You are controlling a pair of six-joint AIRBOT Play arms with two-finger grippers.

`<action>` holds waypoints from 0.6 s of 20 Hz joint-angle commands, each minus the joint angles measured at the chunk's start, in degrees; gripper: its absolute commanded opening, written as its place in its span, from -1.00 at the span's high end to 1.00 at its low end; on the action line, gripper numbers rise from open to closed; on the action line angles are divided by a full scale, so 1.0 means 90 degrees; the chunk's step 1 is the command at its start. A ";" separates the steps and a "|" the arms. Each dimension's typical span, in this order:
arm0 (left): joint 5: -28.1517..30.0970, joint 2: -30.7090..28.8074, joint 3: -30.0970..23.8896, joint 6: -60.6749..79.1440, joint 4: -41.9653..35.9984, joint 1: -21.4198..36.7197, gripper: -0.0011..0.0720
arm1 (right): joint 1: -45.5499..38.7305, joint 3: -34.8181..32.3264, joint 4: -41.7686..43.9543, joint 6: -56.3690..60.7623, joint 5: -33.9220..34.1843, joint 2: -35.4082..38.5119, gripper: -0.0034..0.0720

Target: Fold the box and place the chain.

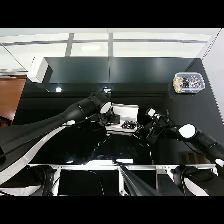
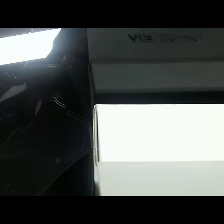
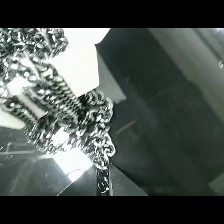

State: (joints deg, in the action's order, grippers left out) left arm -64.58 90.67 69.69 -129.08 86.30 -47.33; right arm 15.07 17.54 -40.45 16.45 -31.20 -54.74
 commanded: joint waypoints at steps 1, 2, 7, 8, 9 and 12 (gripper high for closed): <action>0.0000 -0.0002 -0.0002 0.0002 0.0000 -0.0002 0.89 | -0.0036 0.0284 -0.0061 0.0942 -0.0282 0.0243 0.86; 0.0000 -0.0002 -0.0002 0.0002 0.0000 -0.0002 0.89 | -0.0090 0.0478 -0.0313 0.1360 -0.0551 0.0318 0.86; 0.0000 -0.0002 -0.0002 0.0002 0.0000 -0.0002 0.89 | -0.0471 0.1921 -0.2089 0.3609 -0.2771 0.0597 0.86; 0.0000 -0.0002 -0.0002 0.0002 0.0000 -0.0002 0.89 | -0.0522 0.2242 -0.2113 0.3779 -0.3211 0.0690 0.86; 0.0000 -0.0002 -0.0002 0.0002 0.0000 -0.0002 0.89 | -0.0537 0.2608 -0.2106 0.3920 -0.3602 0.0804 0.86; 0.0002 -0.0002 -0.0002 0.0002 0.0000 -0.0002 0.89 | -0.0537 0.3721 -0.1790 0.4274 -0.4170 0.1107 0.86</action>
State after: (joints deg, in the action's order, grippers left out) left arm -64.58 90.67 69.69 -129.05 86.30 -47.33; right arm 10.68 42.57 -56.47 48.84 -60.29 -47.07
